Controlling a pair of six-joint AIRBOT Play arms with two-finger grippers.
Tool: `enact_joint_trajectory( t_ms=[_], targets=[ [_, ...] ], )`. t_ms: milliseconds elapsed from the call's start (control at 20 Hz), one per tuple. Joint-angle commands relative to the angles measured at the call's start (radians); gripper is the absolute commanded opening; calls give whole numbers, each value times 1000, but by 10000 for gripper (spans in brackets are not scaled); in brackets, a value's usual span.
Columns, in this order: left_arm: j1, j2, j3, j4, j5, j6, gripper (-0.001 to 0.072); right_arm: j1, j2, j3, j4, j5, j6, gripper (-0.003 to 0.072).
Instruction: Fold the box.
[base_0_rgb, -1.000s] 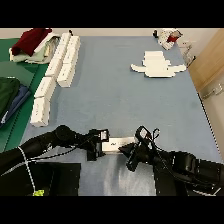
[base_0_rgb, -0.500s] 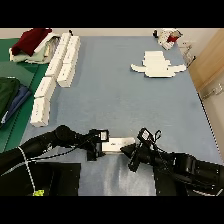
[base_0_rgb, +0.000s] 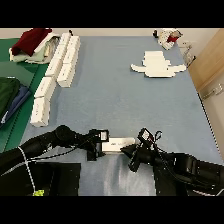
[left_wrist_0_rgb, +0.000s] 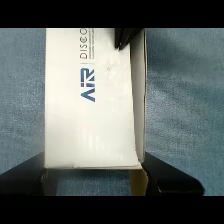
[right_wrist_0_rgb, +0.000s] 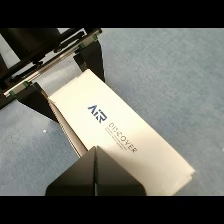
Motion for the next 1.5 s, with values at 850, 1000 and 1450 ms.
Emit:
enact_joint_trajectory(
  t_ms=[850,1000,1450],
  targets=[
    [0,0,0,0,0,0,472,-558,-21,486,58,-735,-446,2],
    [0,0,0,0,0,0,472,-749,-203,617,275,-777,-684,2],
    [0,0,0,0,0,0,472,-859,-604,973,386,-965,-879,6]
  ],
)
